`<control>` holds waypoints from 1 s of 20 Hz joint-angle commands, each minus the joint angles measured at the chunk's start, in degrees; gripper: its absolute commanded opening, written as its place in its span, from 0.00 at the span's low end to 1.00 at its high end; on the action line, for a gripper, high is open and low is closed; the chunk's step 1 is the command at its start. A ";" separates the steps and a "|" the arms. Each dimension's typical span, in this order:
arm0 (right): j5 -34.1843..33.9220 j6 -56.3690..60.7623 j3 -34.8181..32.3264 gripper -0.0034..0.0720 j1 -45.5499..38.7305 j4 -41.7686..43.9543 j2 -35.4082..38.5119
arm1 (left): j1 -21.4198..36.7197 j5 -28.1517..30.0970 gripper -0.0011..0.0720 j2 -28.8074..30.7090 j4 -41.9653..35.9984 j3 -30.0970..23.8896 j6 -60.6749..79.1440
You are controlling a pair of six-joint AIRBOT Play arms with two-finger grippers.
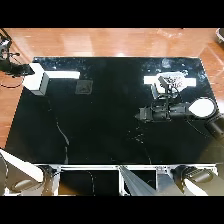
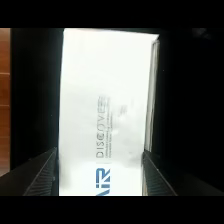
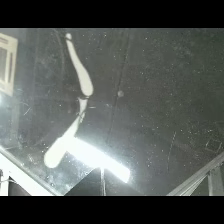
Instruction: Fold the box and place the chain.
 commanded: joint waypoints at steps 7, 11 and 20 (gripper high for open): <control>1.49 -0.09 3.48 0.09 -1.97 -2.73 0.13 | -0.52 -10.78 0.89 5.38 4.52 10.25 -11.91; 11.74 2.32 18.03 0.09 -7.87 -13.88 1.29 | -0.52 -19.78 0.06 15.04 -0.42 10.10 -17.73; 21.24 14.88 21.97 0.09 -10.16 -42.03 21.35 | -21.20 -5.73 0.05 56.28 3.02 -26.95 -22.64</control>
